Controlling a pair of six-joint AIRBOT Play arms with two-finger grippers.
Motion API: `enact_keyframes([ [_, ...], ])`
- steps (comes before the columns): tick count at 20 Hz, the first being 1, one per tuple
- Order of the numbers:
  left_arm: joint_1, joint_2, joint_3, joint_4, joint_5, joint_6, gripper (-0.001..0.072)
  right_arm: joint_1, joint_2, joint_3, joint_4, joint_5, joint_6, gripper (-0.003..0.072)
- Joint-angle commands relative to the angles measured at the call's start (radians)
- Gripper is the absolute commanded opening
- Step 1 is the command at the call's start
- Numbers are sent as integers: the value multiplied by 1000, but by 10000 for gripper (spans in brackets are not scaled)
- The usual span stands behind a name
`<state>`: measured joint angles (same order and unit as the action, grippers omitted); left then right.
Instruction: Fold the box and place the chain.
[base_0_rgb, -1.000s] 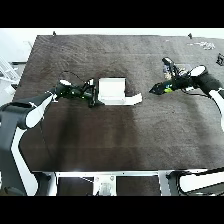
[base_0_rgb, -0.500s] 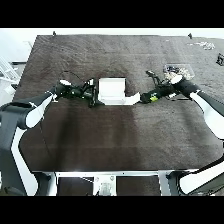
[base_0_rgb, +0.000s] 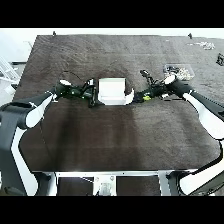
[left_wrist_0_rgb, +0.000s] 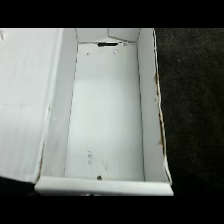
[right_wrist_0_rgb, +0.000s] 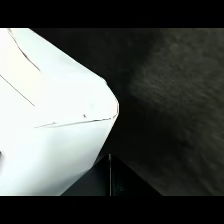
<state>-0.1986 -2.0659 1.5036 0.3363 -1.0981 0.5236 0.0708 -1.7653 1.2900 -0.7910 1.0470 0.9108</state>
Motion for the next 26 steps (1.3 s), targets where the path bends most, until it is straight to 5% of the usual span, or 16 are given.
enact_keyframes([
  [1,1,1,0,0,-14,0,543,24,8,22,20,0,21,4],
  [13,1,1,0,0,-13,0,542,71,28,185,-101,90,160,48],
  [19,1,1,0,0,-13,0,542,71,26,187,-113,92,171,89],
  [21,1,1,0,0,-13,0,543,71,26,187,-120,92,171,157],
  [26,1,1,0,0,-13,0,542,69,26,183,-156,91,170,154],
])
